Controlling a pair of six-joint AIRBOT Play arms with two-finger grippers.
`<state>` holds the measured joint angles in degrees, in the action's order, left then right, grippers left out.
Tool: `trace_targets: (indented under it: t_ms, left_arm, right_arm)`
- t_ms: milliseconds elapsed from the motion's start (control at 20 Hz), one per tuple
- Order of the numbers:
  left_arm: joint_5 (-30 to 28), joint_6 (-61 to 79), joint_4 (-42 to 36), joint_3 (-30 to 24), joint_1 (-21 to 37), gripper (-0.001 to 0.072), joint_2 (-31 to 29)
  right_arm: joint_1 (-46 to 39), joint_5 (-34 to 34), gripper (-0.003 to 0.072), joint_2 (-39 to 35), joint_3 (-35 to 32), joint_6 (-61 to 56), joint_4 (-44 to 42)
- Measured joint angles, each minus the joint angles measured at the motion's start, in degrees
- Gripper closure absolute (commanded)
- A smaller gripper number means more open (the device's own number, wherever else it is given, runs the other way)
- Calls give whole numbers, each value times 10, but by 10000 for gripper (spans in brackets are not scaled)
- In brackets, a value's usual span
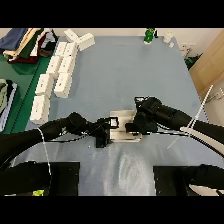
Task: Fold the box.
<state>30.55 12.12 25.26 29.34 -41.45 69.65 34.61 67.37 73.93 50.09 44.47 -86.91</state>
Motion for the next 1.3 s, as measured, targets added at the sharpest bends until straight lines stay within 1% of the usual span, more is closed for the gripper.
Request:
trace_targets:
  t_ms: [50,100,300,350,400,450,500,800,1000,1050,1100,1150,1200,1250,1300]
  left_arm:
    - [0,0,0,0,0,238,0]
    - [0,0,0,0,0,239,0]
    - [0,0,0,0,0,238,0]
    - [0,-1,0,0,0,239,0]
    - [0,-1,0,0,0,238,0]
    - [0,-1,0,0,0,239,0]
    - [0,0,0,0,0,239,0]
    - [0,0,0,0,0,239,0]
    - [0,0,0,0,0,239,0]
    - [0,0,0,0,0,238,0]
    - [0,0,0,0,0,238,0]
    - [0,0,0,0,0,238,0]
    - [0,0,0,0,0,238,0]
    - [0,0,0,0,0,239,0]
    - [0,0,0,0,0,239,0]
  right_arm:
    - [2,2,673,1,0,-2,6]
    - [2,3,682,1,0,-3,10]
    - [4,4,682,3,0,-3,18]
    - [4,4,653,3,1,-3,19]
    - [4,5,457,2,0,-3,20]
    - [4,9,294,2,0,-3,25]
    - [2,14,210,-1,0,-3,28]
    - [4,13,201,-29,0,8,10]
    - [4,42,202,-73,6,10,7]
    - [4,52,205,-87,9,10,6]
    - [3,65,282,-103,14,10,8]
    - [0,71,499,-120,19,10,13]
    - [-5,76,631,-135,23,11,17]
    - [-16,84,668,-150,25,15,25]
    - [-30,94,682,-159,27,22,32]
